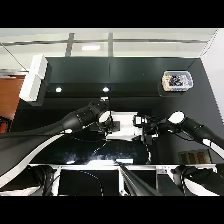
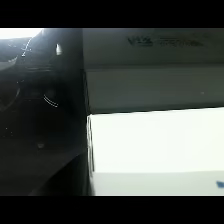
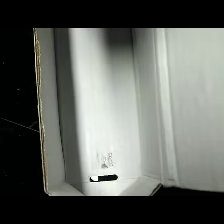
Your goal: Fold the box and place the chain.
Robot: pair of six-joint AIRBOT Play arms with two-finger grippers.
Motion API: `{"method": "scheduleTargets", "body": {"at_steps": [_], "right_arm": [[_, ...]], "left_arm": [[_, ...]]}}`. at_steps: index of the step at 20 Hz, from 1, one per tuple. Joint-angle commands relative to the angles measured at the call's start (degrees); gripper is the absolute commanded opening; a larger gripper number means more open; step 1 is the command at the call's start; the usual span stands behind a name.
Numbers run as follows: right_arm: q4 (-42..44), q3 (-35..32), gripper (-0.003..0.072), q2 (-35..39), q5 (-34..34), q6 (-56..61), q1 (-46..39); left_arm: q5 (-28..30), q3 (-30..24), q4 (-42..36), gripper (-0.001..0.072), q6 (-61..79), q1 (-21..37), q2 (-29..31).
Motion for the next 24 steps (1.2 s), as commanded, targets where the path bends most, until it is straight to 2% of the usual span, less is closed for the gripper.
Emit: {"method": "scheduleTargets", "body": {"at_steps": [1,7,8,9,10,18,22,24], "right_arm": [[0.07,-0.02,0.0477,0.00,0.02,0.07,0.02],[0.04,-0.02,0.0478,0.00,0.13,0.09,0.02],[0.09,-0.02,0.0496,0.02,0.24,0.96,0.02],[0.11,0.00,0.0613,0.11,0.24,2.32,0.02],[0.07,0.00,0.0621,0.39,0.26,3.52,0.00],[-2.97,0.02,0.0621,9.73,4.50,6.05,-2.16],[-7.10,-0.02,0.0621,10.05,5.29,6.19,-2.47],[-6.21,-0.02,0.0620,9.84,4.87,6.01,-2.47]], "left_arm": [[-0.61,0.04,-0.72,0.0023,0.00,-0.26,-0.46],[-0.50,0.04,-0.70,0.0023,0.17,-0.70,-0.83],[-0.50,0.04,-0.70,0.0023,0.20,-0.66,-0.83],[-0.50,0.04,-0.68,0.0022,0.20,-0.66,-0.83],[-0.50,0.04,-0.66,0.0023,0.20,-0.61,-0.83],[-0.74,0.04,4.26,0.0023,0.68,0.66,1.01],[0.20,-0.04,5.20,0.0023,2.82,0.57,1.05],[0.87,-0.04,5.33,0.0023,2.99,0.59,0.98]]}}
